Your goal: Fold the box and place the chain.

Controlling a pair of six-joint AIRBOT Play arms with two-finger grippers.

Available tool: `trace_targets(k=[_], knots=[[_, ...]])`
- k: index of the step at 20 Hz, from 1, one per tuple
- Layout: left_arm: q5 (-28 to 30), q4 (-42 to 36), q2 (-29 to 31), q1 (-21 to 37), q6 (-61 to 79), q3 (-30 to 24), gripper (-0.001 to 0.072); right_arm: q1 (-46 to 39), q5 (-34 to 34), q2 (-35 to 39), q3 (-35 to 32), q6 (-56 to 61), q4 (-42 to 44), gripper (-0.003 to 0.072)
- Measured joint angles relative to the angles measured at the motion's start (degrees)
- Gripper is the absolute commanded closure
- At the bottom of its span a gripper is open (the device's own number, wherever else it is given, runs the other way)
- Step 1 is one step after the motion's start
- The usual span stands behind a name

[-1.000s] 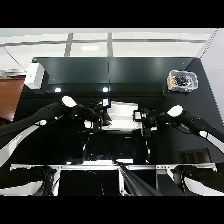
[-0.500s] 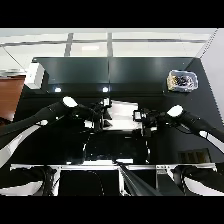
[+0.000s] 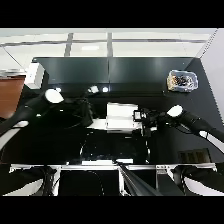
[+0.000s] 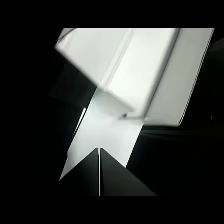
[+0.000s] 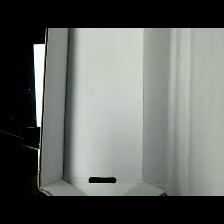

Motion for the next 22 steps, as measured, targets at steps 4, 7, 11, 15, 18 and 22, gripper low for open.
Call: trace_targets(k=[4, 7, 11, 15, 18, 22], knots=[[-6.1, 6.3, 1.8, 11.1, -25.3, -2.5, 0.0685, 0.0, 0.0, 0.0, 0.0, 0.0, 0.0, 0.045], [-8.1, -2.0, -0.4, 19.2, -36.2, -7.0, 0.0685, 0.0, 0.0, 0.0, 0.0, 0.0, 0.0, 0.045], [-8.4, -13.7, -5.7, 22.3, -36.3, -10.4, 0.0686, 0.0, 0.0, 0.0, 0.0, 0.0, 0.0, 0.045], [-6.1, -16.5, -10.2, 16.5, -35.5, -10.4, 0.0685, 0.0, 0.0, 0.0, 0.0, 0.0, 0.0, 0.045], [-6.8, -17.4, -13.0, 12.4, -32.9, -8.2, 0.0684, 0.0, 0.0, 0.0, 0.0, 0.0, 0.0, 0.045], [-12.0, -21.0, -15.3, 9.8, -25.8, -4.4, 0.0615, 0.0, 0.0, 0.0, 0.0, 0.1, 0.0, 0.045]])
